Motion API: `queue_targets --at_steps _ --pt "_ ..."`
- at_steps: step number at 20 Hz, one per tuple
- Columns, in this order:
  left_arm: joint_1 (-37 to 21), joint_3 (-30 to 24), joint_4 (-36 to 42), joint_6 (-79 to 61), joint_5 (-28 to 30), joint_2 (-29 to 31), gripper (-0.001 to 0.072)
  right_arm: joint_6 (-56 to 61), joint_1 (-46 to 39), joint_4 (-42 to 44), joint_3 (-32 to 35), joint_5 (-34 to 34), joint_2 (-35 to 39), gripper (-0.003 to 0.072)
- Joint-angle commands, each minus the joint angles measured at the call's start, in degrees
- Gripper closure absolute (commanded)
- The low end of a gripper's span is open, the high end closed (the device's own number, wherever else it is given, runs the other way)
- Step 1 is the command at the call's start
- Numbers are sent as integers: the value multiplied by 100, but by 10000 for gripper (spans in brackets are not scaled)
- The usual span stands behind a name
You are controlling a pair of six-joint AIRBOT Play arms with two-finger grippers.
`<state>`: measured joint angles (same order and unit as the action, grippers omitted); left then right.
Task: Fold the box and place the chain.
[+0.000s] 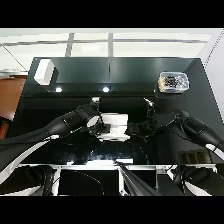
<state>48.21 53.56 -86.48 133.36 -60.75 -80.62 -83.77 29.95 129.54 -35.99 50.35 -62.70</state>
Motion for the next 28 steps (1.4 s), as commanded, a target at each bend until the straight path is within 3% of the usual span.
queue_targets --at_steps 1,11,18,21,23,28 --pt "-2 -2 -2 -4 2 -2 682 289 129 -63 -15 -317 -37 271" --pt "-2 -2 0 -4 0 -2 682 704 588 -146 -151 -782 -431 272" --pt "-2 -2 0 -4 -2 -2 682 1510 651 -1329 -675 -439 -573 280" --pt "-2 -2 0 -4 0 -2 682 2146 964 -2212 -1045 -28 -782 280" --pt "-2 -2 0 -4 -2 -2 682 2505 1198 -2675 -1294 210 -953 346" --pt "-2 -2 17 -4 -22 -2 682 3042 1674 -3154 -1729 623 -1397 348"
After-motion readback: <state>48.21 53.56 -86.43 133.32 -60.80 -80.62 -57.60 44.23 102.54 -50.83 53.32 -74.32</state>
